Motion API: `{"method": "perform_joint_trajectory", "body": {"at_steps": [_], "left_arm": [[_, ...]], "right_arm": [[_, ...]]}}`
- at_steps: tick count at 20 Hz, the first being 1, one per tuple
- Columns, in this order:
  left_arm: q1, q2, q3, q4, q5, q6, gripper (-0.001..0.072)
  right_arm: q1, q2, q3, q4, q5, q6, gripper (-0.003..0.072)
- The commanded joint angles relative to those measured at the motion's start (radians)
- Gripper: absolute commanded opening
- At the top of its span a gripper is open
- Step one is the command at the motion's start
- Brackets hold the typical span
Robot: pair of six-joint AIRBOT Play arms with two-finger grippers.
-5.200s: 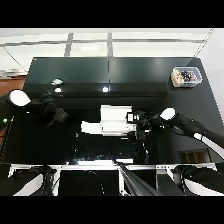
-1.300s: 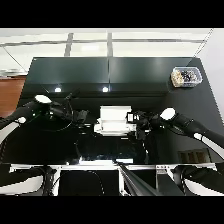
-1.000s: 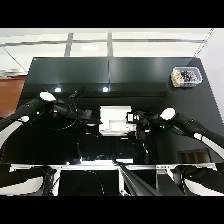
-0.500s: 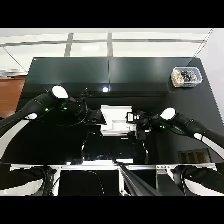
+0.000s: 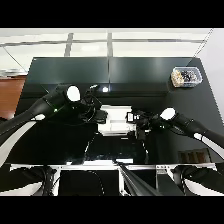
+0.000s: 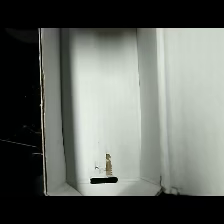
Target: Fold the box and place the chain.
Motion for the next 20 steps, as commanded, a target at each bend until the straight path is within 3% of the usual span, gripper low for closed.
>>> {"method": "perform_joint_trajectory", "body": {"at_steps": [1, 2, 6, 9, 20], "left_arm": [[-0.019, 0.001, 0.008, 0.072, -0.001, -0.095, 0.0432], [-0.032, 0.001, 0.008, 0.106, -0.004, -0.135, 0.0395], [-0.125, 0.0, 0.007, 0.253, 0.055, -0.307, 0.0396], [-0.164, -0.008, 0.007, 0.341, 0.027, -0.385, 0.0397], [-0.246, -0.055, 0.023, 0.383, 0.031, -0.586, 0.0398]], "right_arm": [[0.001, 0.0, 0.0, 0.0, 0.0, 0.001, 0.0128], [0.001, 0.0, 0.0, 0.0, 0.0, 0.001, 0.0128], [0.001, 0.0, 0.0, 0.0, 0.0, 0.001, 0.0128], [0.001, 0.0, 0.0, 0.0, 0.0, 0.001, 0.0128], [0.001, 0.0, 0.0, 0.0, 0.0, 0.001, 0.0128]]}}
